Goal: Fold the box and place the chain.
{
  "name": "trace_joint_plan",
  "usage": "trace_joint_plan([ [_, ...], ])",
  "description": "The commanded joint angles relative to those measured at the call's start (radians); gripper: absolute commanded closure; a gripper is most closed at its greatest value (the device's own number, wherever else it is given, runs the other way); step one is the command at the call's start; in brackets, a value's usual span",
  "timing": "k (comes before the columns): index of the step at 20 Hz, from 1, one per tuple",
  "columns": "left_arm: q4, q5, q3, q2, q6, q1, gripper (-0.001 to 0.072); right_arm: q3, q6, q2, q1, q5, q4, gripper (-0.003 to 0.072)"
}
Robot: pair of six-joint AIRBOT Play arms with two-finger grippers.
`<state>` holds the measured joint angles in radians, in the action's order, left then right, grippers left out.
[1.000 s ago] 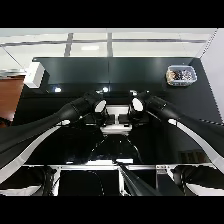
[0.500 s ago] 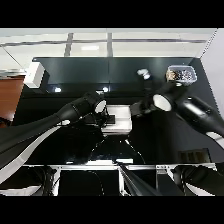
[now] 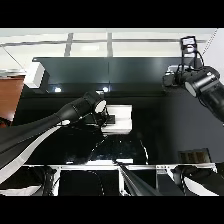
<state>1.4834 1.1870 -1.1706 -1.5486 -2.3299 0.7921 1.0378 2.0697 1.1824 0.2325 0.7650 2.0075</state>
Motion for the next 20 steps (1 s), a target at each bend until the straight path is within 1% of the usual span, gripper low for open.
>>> trace_joint_plan([
  [1,0.001,0.001,-0.001,0.0,0.0,-0.001,0.0678,0.027,0.032,0.14,-0.175,-0.22,-0.159,-0.0034],
  [2,0.0,0.002,0.0,0.0,0.0,-0.001,0.0678,0.085,0.032,0.196,-0.208,-0.203,-0.196,-0.0032],
  [3,0.0,0.003,0.0,0.0,0.0,-0.001,0.0678,0.175,0.031,0.263,-0.245,-0.154,-0.239,-0.0031],
  [5,0.0,0.001,0.0,0.0,0.0,-0.001,0.0678,0.388,0.031,0.403,-0.315,-0.002,-0.321,-0.0031],
  [8,0.0,0.0,0.0,0.0,0.0,-0.001,0.0678,0.715,-0.001,0.618,-0.398,0.276,-0.405,-0.0031],
  [10,0.0,0.0,0.0,0.0,0.0,-0.001,0.0678,0.88,-0.018,0.733,-0.428,0.4,-0.43,-0.003],
  [11,0.0,0.0,0.0,0.0,0.0,-0.001,0.0678,0.935,-0.018,0.776,-0.437,0.439,-0.429,-0.0029],
  [12,0.0,0.001,0.0,0.0,0.0,-0.001,0.0678,0.979,-0.018,0.814,-0.446,0.476,-0.429,0.001],
  [13,0.0,0.003,0.0,0.0,0.0,-0.001,0.0678,1.004,-0.016,0.842,-0.454,0.499,-0.431,0.0082],
  [20,0.0,0.019,0.0,0.0,0.0,-0.001,0.0678,1.006,0.028,0.908,-0.486,0.485,-0.441,0.009],
])
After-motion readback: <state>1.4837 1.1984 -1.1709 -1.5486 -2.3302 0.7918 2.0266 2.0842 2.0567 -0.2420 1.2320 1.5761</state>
